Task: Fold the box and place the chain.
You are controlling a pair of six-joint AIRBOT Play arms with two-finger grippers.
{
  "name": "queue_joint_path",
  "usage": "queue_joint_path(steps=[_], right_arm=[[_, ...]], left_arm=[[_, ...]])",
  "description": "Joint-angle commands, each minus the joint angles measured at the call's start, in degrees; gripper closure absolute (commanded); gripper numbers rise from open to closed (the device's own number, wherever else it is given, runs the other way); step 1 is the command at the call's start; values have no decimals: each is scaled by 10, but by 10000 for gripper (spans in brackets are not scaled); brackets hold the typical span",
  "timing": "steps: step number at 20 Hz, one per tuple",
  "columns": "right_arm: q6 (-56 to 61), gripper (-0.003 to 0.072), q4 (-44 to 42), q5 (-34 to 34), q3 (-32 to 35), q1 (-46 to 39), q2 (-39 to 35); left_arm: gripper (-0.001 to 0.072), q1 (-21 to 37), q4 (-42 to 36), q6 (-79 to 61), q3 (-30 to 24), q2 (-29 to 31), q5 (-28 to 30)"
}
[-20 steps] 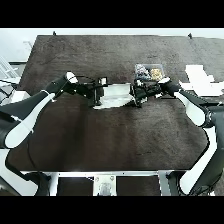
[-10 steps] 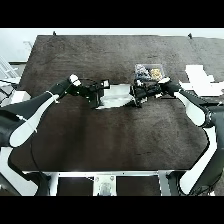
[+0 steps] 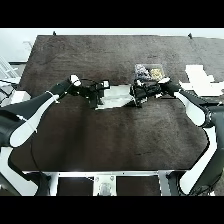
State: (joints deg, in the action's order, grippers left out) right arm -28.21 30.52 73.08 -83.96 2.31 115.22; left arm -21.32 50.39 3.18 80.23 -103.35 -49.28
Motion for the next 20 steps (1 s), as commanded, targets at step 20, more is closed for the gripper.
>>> queue_joint_path(steps=[20], right_arm=[[-4, 180, 0, 0, 0, 0, 0]], left_arm=[[361, -17, 83, 73, 0, -1, 11]])
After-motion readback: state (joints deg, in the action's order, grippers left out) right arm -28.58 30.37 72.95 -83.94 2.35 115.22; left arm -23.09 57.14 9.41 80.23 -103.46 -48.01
